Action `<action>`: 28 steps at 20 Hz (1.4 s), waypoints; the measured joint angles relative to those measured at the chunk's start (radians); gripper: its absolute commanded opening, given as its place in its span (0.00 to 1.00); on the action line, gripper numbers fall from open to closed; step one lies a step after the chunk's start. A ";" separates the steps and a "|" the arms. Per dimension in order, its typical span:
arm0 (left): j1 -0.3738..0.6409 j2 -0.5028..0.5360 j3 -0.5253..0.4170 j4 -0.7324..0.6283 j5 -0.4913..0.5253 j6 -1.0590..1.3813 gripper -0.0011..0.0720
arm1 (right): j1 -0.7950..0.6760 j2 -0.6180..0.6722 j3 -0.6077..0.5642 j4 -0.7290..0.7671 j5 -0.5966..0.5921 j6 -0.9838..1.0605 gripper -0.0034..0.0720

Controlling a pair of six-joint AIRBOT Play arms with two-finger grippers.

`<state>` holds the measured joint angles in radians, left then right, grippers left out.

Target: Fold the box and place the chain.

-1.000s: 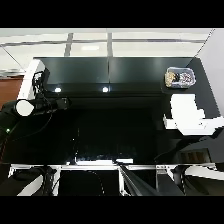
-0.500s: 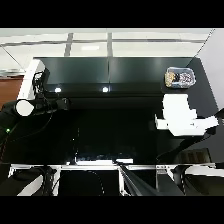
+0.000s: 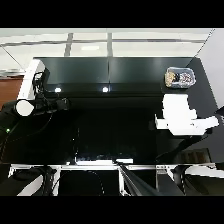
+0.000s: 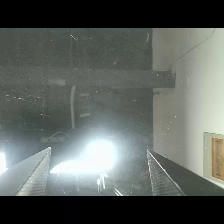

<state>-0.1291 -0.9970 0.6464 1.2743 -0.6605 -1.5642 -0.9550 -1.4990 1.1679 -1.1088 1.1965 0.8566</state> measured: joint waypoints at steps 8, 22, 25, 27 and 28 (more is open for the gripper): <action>0.000 0.000 0.000 0.000 -0.003 0.000 0.98 | 0.000 0.001 -0.076 0.026 0.051 -0.045 0.99; 0.000 0.000 0.000 0.006 0.007 0.013 0.98 | 0.065 0.023 -0.140 0.221 0.251 -0.124 0.06; 0.000 0.000 0.000 -0.005 0.007 0.015 0.98 | 0.138 0.081 -0.195 0.329 0.261 -0.132 0.06; -0.002 -0.003 0.000 -0.037 -0.004 0.003 0.98 | 0.198 0.134 -0.278 0.451 0.244 -0.167 0.06; -0.006 -0.006 0.000 -0.056 -0.007 0.000 0.98 | 0.230 0.162 -0.330 0.526 0.225 -0.193 0.06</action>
